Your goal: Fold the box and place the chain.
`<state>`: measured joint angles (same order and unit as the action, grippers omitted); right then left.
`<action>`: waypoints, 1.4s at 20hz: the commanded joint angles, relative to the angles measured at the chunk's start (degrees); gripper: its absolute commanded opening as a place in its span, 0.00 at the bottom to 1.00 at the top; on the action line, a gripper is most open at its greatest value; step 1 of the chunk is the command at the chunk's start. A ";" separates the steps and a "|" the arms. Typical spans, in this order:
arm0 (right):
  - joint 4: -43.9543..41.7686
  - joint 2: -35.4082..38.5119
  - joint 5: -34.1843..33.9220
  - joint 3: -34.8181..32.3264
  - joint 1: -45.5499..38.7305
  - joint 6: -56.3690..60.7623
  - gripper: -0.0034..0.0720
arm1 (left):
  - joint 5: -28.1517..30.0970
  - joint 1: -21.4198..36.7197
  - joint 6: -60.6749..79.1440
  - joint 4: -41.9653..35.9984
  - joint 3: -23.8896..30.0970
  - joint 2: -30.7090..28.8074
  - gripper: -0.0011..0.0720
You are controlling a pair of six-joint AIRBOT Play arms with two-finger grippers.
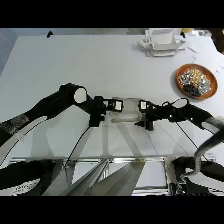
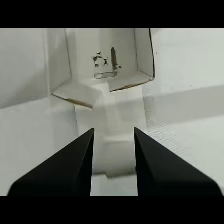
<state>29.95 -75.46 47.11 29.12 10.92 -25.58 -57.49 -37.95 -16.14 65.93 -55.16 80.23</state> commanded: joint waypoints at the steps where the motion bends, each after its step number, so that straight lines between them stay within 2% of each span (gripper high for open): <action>1: -0.02 0.02 0.02 -0.02 0.02 0.04 0.65 | 5.49 0.92 16.00 -4.50 3.37 0.26 0.38; 3: -0.02 0.04 0.02 -0.02 0.02 0.04 0.65 | 7.67 0.92 15.87 -6.38 4.26 0.44 0.38; 11: -0.02 0.04 0.02 -0.02 0.02 0.04 0.65 | 9.07 0.72 15.63 -15.41 4.37 1.40 0.38; 18: -0.02 0.04 0.02 -0.02 0.02 0.02 0.65 | 14.12 0.72 9.22 -16.24 4.37 1.51 0.38; 28: -0.02 0.04 0.00 -0.02 0.02 0.04 0.65 | 14.16 -2.49 7.06 -19.17 4.37 3.56 0.39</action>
<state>30.02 -75.46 47.11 29.12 10.90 -25.63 -43.24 -39.55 -8.01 47.37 -50.83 83.35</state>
